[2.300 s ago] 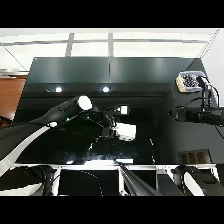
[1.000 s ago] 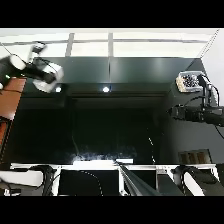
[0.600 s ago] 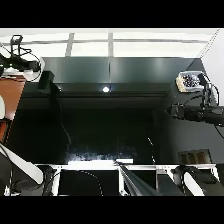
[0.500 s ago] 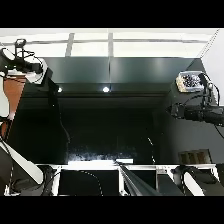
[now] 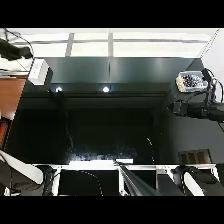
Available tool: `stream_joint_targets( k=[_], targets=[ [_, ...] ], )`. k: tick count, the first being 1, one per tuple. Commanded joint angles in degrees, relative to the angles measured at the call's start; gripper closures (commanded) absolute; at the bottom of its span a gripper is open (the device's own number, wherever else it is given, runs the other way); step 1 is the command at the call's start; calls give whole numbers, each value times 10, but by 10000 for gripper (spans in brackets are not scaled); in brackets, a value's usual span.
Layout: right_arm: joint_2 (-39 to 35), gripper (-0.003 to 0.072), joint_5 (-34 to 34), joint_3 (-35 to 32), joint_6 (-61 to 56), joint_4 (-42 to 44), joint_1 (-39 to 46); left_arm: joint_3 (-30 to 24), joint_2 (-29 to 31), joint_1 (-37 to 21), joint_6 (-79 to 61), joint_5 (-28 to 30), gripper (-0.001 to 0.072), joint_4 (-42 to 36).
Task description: Fold the box and place the chain.
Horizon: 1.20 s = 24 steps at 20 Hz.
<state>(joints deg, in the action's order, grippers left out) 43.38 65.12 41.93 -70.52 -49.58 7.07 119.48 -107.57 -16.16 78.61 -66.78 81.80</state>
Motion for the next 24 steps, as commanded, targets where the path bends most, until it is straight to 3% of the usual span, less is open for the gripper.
stream_joint_targets(
  k=[1,3,4,6,8,12,14,16,24],
  targets=[
    [-1,676,93,59,0,-66,0,-21,107,1,58,-119,676,-11],
    [-14,676,116,85,-1,-135,1,-83,180,11,58,-158,684,-57],
    [-27,676,103,86,-5,-162,0,-128,225,22,47,-149,683,-84],
    [-63,676,53,86,-6,-200,0,-256,346,63,14,-87,683,-130],
    [-103,676,-17,74,-2,-209,0,-420,480,127,5,1,683,-146],
    [-153,676,-201,-66,-3,-166,0,-747,679,246,2,153,683,-131],
    [-152,678,-283,-141,-3,-165,1,-841,723,255,3,185,683,-131],
    [-152,678,-293,-167,-3,-165,0,-876,742,245,3,179,683,-130],
    [-152,678,-275,-167,-3,-165,0,-877,750,243,3,157,682,-133]
  ],
)
